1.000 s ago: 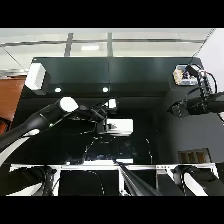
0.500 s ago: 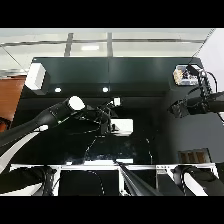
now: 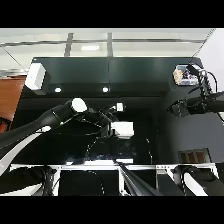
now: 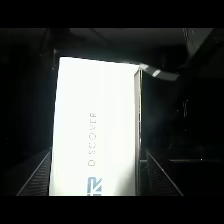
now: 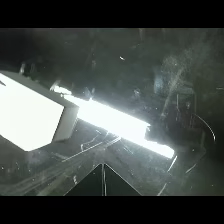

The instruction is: Fold the box and place the chain.

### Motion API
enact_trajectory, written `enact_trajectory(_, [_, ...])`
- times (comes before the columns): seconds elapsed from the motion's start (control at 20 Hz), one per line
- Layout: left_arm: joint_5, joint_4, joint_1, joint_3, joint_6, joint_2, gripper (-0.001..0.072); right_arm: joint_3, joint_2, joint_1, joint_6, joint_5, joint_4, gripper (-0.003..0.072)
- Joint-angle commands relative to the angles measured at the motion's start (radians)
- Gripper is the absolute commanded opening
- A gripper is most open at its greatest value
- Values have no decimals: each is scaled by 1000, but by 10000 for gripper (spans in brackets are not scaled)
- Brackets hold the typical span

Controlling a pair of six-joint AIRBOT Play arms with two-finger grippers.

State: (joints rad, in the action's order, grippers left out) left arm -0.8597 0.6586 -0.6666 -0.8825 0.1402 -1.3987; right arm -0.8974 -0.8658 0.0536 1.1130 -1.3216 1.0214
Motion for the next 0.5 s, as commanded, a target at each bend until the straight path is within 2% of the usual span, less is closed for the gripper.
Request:
enact_trajectory(0.0, [24,80,-50,-1,-16,-10,713,0,1,0,10,3,0,15])
enact_trajectory(0.1, [55,104,-79,0,20,-21,712,1,1,0,14,5,0,16])
enact_trajectory(0.25, [197,142,-127,1,51,-40,701,1,1,0,16,62,0,16])
enact_trajectory(0.3, [221,145,-137,0,51,-40,521,1,1,0,16,97,0,16])
enact_trajectory(0.35, [222,145,-138,0,52,-35,375,1,1,0,16,138,0,16])
enact_trajectory(0.45, [205,166,-119,0,151,1,329,0,1,0,16,205,0,16])
